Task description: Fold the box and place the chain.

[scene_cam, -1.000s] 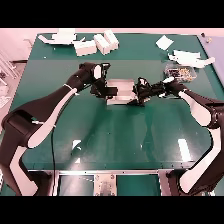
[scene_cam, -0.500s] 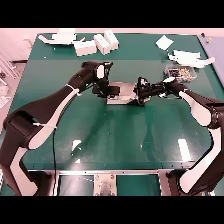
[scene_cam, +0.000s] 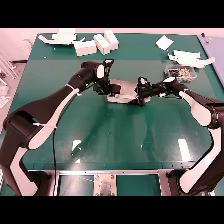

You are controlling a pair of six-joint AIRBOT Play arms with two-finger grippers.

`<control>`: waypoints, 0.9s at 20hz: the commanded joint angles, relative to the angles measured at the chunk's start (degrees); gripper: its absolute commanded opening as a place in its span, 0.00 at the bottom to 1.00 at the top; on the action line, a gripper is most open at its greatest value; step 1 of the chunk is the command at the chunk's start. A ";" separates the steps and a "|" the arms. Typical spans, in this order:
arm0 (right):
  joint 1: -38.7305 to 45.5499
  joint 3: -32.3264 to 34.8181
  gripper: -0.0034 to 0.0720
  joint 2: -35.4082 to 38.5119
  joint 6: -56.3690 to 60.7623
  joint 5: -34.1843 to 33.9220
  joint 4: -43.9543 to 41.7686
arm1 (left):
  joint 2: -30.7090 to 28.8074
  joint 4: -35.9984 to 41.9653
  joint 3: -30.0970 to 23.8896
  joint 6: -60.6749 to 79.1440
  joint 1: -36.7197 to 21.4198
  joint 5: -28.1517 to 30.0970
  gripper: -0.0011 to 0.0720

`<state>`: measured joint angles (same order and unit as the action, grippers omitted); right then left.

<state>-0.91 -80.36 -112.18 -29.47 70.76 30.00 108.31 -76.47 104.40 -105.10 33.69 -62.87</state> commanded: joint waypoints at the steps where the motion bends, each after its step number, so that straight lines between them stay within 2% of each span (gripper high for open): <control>1: -0.07 0.02 0.79 -0.02 -0.11 0.24 0.07 | 0.42 -0.85 -0.02 -1.57 -0.09 0.90 0.60; 4: -0.07 0.02 0.79 -0.02 -0.09 0.26 0.07 | 2.03 -2.03 -0.07 -4.46 -0.11 1.01 0.60; 11: -0.07 0.02 0.79 -0.02 -0.09 0.24 0.07 | 4.22 -2.43 0.04 -6.12 -0.31 5.20 0.60; 18: -0.07 0.02 0.79 -0.02 -0.09 0.26 0.07 | 5.16 -1.77 1.62 -6.05 -1.88 3.54 0.60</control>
<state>-0.99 -80.34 -112.20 -29.65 71.11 30.06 113.16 -78.15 105.10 -111.11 32.47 -58.33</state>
